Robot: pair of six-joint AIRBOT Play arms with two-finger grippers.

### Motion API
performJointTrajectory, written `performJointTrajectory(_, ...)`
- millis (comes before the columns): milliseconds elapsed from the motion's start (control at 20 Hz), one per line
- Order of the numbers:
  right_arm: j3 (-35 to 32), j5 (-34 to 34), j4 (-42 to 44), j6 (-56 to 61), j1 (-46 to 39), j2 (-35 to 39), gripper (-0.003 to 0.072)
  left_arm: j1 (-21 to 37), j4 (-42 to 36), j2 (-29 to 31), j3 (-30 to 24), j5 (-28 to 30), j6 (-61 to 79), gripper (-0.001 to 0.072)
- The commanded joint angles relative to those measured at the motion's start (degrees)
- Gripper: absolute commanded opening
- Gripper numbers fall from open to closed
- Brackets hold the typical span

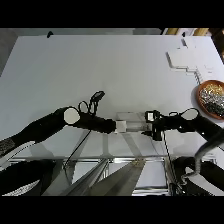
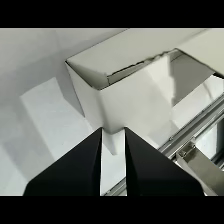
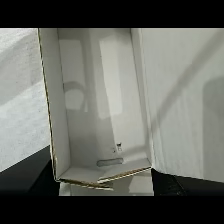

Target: Fold the box and place the chain.

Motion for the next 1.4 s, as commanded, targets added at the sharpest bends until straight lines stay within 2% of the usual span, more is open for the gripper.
performJointTrajectory(0, 0.0, 0.0, 0.0, 0.0, 0.0, 0.0, 0.0336, -0.3, 0.0, 0.0, 0.8, 0.1, 0.0, 0.0162)
performJointTrajectory(100, 0.0, 0.0, 0.0, 0.0, 0.0, 0.0, 0.0336, -0.3, 0.0, 0.0, 1.6, 0.1, 0.0, 0.0167)
performJointTrajectory(200, 0.0, 0.0, 0.0, 0.0, 0.0, 0.0, 0.0336, -0.4, 0.4, -0.2, 2.2, 0.0, -1.1, 0.0237)
performJointTrajectory(300, 0.0, 0.0, 0.0, 0.0, 0.0, 0.0, 0.0336, -1.1, 2.1, -1.2, 3.7, -0.7, -4.0, 0.0359)
performJointTrajectory(350, 0.0, 0.0, 0.0, 0.0, 0.0, 0.0, 0.0336, -1.4, 3.5, -2.1, 5.0, -2.0, -4.9, 0.0394)
performJointTrajectory(700, 0.0, 0.0, 0.0, 0.0, 0.0, 0.0, 0.0336, -5.1, 15.3, -8.8, 14.2, -6.8, -18.6, 0.0393)
performJointTrajectory(950, 0.0, 0.0, 0.0, 0.0, 0.0, 0.0, 0.0336, -7.8, 23.4, -12.4, 17.9, -10.9, -27.6, 0.0392)
performJointTrajectory(1150, 0.0, 0.0, 0.0, 0.0, 0.0, 0.0, 0.0336, -9.4, 27.6, -14.1, 20.6, -11.2, -33.9, 0.0388)
performJointTrajectory(1250, 0.0, 0.0, 0.0, 0.0, 0.0, 0.0, 0.0336, -10.5, 29.6, -15.6, 22.5, -14.0, -37.5, 0.0377)
performJointTrajectory(1350, 0.0, 0.0, 0.0, 0.0, 0.0, 0.0, 0.0336, -11.5, 32.4, -17.3, 24.7, -17.6, -40.8, 0.0313)
